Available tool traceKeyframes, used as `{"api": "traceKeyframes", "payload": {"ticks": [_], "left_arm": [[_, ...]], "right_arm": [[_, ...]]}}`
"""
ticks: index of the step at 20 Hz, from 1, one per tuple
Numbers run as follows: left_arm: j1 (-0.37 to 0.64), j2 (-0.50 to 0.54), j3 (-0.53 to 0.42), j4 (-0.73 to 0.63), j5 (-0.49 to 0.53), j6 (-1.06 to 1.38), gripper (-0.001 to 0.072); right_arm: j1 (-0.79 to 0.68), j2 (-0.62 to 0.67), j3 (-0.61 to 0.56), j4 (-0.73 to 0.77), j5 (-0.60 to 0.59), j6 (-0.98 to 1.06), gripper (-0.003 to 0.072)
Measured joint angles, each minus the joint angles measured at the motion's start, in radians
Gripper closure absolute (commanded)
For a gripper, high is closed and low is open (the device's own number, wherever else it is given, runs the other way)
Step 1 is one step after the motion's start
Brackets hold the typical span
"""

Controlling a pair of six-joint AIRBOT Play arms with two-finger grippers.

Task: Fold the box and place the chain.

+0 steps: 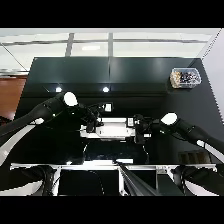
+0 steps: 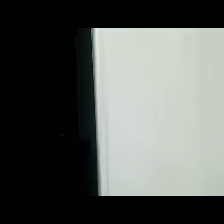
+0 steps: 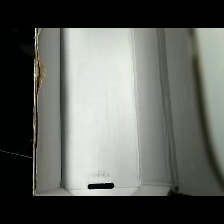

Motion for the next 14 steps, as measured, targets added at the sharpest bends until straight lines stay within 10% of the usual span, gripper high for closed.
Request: {"api": "traceKeyframes", "payload": {"ticks": [14], "left_arm": [[0.000, 0.000, 0.000, 0.000, 0.000, 0.000, 0.0685]], "right_arm": [[0.047, -0.007, 0.003, -0.057, -0.058, 0.064, -0.0025]]}}
